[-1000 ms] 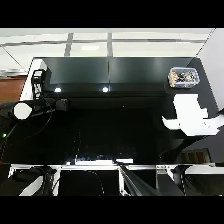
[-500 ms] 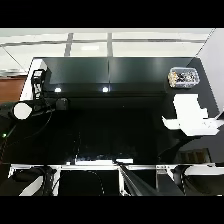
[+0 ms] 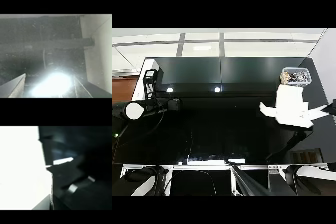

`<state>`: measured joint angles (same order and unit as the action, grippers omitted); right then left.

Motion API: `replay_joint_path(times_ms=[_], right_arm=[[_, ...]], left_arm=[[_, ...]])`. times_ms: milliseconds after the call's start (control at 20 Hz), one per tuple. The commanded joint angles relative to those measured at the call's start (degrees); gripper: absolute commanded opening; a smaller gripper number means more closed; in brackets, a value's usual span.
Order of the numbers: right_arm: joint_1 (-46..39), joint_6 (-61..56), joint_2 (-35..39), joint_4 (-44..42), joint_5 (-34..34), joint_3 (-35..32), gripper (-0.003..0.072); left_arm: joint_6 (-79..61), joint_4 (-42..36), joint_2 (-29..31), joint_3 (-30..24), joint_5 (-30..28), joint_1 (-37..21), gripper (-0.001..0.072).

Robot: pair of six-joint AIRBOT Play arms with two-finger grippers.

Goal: Fold the box and place the chain.

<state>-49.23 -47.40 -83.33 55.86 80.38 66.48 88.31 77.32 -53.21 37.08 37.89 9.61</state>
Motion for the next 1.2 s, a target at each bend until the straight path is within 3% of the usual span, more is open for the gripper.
replay_joint_path(times_ms=[0,200,350,500,700,950,1150], right_arm=[[0.1,3.6,4.4,-12.5,-0.1,-8.5,0.0020],[2.2,6.4,9.1,-17.0,0.1,-18.9,0.0020],[10.2,9.4,11.6,-22.8,-2.3,-24.3,0.0020],[20.7,12.2,11.6,-26.4,-2.8,-25.0,0.0020],[29.9,16.5,11.7,-35.1,-4.0,-29.6,0.0019],[35.2,20.3,11.7,-36.1,-8.7,-32.6,0.0019],[35.6,20.3,11.7,-35.8,-8.4,-32.6,0.0019]], left_arm=[[0.0,-0.1,0.0,0.0,-0.1,0.0,0.0708],[0.0,-0.1,0.0,0.0,-0.8,0.3,0.0708],[0.0,-0.4,-0.6,0.0,-0.7,1.2,0.0708],[-0.4,-4.6,-2.7,0.0,-0.4,2.8,0.0708],[-6.9,-21.6,-10.4,4.0,1.9,2.1,0.0708],[-31.1,-51.5,-27.4,9.9,19.3,2.3,0.0708],[-40.8,-64.2,-36.6,10.0,23.4,2.1,0.0708]])
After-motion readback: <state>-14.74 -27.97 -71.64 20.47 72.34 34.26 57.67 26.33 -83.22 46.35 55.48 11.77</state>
